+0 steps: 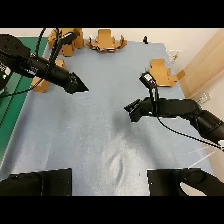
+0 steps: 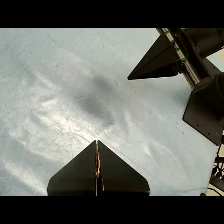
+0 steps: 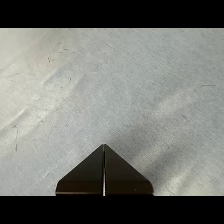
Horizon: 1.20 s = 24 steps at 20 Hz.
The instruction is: Fold the box.
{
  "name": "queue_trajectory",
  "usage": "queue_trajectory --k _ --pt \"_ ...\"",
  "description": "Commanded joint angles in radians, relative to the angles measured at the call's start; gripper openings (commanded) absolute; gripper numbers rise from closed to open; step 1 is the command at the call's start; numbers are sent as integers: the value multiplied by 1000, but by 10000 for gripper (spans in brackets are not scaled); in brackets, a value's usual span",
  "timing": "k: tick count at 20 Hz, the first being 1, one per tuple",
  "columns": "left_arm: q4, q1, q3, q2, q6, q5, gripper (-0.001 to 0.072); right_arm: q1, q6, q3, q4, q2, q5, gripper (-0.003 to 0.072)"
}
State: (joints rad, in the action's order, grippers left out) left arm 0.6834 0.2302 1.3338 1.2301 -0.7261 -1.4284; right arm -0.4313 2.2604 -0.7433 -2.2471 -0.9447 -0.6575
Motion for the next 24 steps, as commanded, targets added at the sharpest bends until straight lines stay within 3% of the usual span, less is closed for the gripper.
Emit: queue_trajectory --k 1,5,10,11,12,13,16,19,24 --pt "0 0 -1 0 0 0 18 -1 0 -1 -1 1 0 7" --pt "0 0 0 0 0 0 19 -1 -27 -1 -11 1 -32 7" --pt "0 0 -1 0 0 0 18 -1 -352 -1 -19 1 -85 8" --pt "0 0 0 0 0 1 19 -1 -385 -4 -21 1 -84 75" --pt "0 0 0 0 0 0 18 3 -386 -18 -13 1 -80 332" --pt "0 0 0 0 0 2 19 16 -382 -47 -1 1 -76 500" --pt "-4 0 -1 0 0 5 19 132 -417 -250 151 -4 -75 484" --pt "-5 0 0 2 4 70 19 392 -528 -519 265 -79 -79 481" --pt "-3 0 -3 7 1 105 19 756 -462 -929 281 -492 -148 487"
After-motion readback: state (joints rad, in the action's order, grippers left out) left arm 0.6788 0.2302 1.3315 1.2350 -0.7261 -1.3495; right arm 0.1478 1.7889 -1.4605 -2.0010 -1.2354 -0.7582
